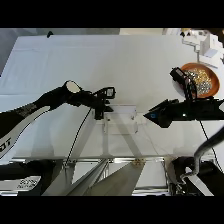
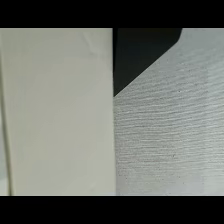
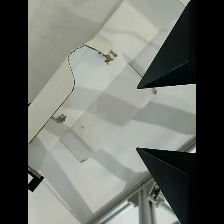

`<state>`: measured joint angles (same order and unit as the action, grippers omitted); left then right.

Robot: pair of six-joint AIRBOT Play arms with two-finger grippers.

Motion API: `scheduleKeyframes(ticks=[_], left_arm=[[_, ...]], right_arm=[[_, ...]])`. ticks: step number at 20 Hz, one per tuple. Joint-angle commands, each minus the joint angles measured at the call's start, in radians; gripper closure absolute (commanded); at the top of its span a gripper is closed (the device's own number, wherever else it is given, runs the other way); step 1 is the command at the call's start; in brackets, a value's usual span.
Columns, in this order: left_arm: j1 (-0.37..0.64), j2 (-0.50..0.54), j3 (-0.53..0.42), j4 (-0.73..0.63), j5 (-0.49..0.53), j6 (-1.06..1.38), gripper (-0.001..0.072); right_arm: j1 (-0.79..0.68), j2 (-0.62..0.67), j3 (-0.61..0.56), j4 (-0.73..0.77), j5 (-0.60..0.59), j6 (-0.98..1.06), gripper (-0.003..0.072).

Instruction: Fold the box and place the chain.

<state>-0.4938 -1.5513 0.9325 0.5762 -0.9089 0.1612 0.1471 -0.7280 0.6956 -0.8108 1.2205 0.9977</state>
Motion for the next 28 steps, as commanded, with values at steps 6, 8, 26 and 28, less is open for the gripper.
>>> scheduleKeyframes(ticks=[6,8,26,28], left_arm=[[0.0,-0.023,0.0,0.005,-0.005,0.0,0.0705],[0.0,-0.023,0.0,0.004,-0.004,-0.001,0.0704],[0.0,-0.023,0.0,0.004,-0.004,-0.005,0.0702],[0.0,-0.023,0.0,0.004,-0.005,-0.005,0.0702]], right_arm=[[0.0,0.001,0.001,0.0,0.0,0.0,0.0275],[0.0,0.001,0.001,0.0,0.0,0.0,0.0275],[0.002,0.0,-0.001,0.003,0.01,-0.178,0.0545],[0.009,-0.002,-0.002,0.007,0.005,-0.232,0.067]])
